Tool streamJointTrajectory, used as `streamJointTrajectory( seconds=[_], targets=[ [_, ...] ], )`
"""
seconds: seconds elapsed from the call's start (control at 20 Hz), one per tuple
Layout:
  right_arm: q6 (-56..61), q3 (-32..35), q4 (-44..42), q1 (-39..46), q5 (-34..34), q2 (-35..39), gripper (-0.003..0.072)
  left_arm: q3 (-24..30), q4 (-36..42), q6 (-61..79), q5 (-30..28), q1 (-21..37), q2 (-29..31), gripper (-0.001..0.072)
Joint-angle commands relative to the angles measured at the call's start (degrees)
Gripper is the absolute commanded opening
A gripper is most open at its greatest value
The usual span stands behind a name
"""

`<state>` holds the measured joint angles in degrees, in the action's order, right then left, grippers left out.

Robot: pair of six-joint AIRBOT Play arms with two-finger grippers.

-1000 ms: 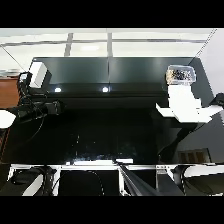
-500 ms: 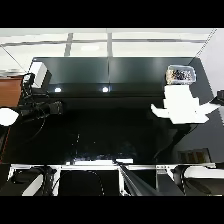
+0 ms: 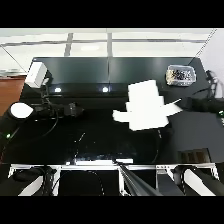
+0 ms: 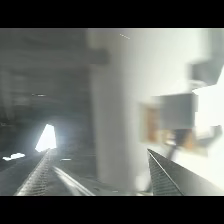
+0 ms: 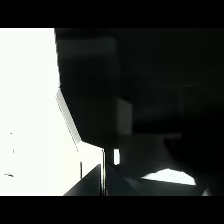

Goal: Fold the box and place the chain.

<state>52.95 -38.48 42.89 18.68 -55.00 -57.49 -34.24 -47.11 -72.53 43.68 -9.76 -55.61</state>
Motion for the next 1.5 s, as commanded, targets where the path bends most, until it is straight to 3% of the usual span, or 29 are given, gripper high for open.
streamJointTrajectory(
  seconds=[0.0, 0.25, 0.35, 0.55, 0.65, 0.75, 0.95, 1.2, 1.3, 1.35, 1.4, 1.45],
  targets=[
    [0.0, 12.4, -12.6, -13.7, 14.5, 7.5, 0.0019, -2.3, 14.3, 9.6, 1.5, -3.1, -7.7, 0.0701],
    [1.7, 14.6, -13.9, -28.6, 23.4, 7.5, 0.0019, -14.3, 19.8, 15.1, 13.5, -3.7, -25.1, 0.0691],
    [2.4, 14.6, -14.0, -30.5, 25.1, 7.5, 0.0019, -18.1, 23.9, 16.8, 18.6, -3.5, -31.6, 0.0691],
    [3.0, 14.6, -13.9, -30.8, 24.1, 7.5, 0.0019, -25.0, 24.0, 17.2, 24.7, -4.2, -41.2, 0.069],
    [3.0, 14.6, -13.9, -30.8, 23.9, 7.5, 0.0019, -28.3, 24.0, 23.4, 32.1, -4.2, -44.3, 0.0679],
    [3.0, 14.6, -13.9, -30.8, 23.9, 7.5, 0.0019, -31.0, 23.5, 29.1, 38.2, -4.1, -46.1, 0.0547],
    [3.0, 14.6, -13.9, -30.8, 23.7, 7.5, 0.0019, -35.5, 16.5, 38.5, 38.9, -4.6, -46.3, 0.0378],
    [3.0, 14.6, -13.5, -30.8, 23.5, 7.5, 0.0019, -38.3, 9.6, 40.9, 38.7, -6.3, -46.4, 0.0347],
    [3.0, 14.6, -12.6, -30.8, 23.5, 7.5, 0.002, -38.3, 9.4, 40.9, 37.4, -6.8, -46.4, 0.015],
    [3.0, 14.6, -12.2, -30.8, 23.5, 7.5, 0.0021, -38.4, 9.6, 40.9, 36.6, -6.9, -46.4, 0.009],
    [2.9, 14.5, -12.2, -30.8, 23.5, 7.6, 0.0147, -38.6, 9.6, 40.9, 36.1, -7.0, -46.4, 0.008],
    [2.7, 14.2, -11.7, -30.7, 23.5, 7.6, 0.0539, -39.1, 9.7, 40.9, 36.2, -7.0, -46.3, 0.003]
  ],
)
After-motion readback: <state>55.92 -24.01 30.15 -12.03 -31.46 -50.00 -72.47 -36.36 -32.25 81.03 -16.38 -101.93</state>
